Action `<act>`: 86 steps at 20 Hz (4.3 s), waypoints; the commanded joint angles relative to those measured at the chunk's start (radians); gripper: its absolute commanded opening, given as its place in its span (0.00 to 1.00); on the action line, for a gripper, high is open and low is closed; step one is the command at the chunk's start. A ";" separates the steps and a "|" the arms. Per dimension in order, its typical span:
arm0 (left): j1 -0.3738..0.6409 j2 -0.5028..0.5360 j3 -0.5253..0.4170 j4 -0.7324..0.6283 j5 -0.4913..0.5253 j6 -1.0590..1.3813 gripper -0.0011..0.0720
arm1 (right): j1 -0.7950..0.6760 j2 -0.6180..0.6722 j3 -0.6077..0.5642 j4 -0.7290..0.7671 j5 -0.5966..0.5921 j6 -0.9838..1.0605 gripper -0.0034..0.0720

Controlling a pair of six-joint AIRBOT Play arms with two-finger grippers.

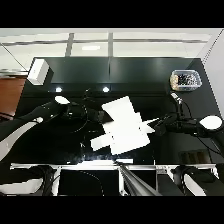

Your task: Fold the box and place the chain.

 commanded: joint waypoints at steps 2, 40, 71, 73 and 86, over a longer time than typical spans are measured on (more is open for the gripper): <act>-0.019 -0.026 0.014 0.013 -0.109 0.108 0.98 | 0.001 0.001 0.000 0.000 -0.002 0.002 0.11; -0.247 0.087 0.209 0.635 0.169 0.340 0.04 | -0.171 0.001 0.373 -0.293 0.131 0.048 0.97; -0.268 0.089 0.039 0.569 0.279 0.575 0.05 | 0.272 -0.024 -0.013 -0.241 -0.084 -0.584 0.97; -0.268 0.089 0.039 0.569 0.279 0.575 0.05 | 0.310 -0.052 -0.013 -0.206 -0.077 -0.618 0.97; -0.268 0.089 0.039 0.569 0.287 0.575 0.05 | 0.462 -0.117 0.024 -0.143 -0.277 -0.624 0.98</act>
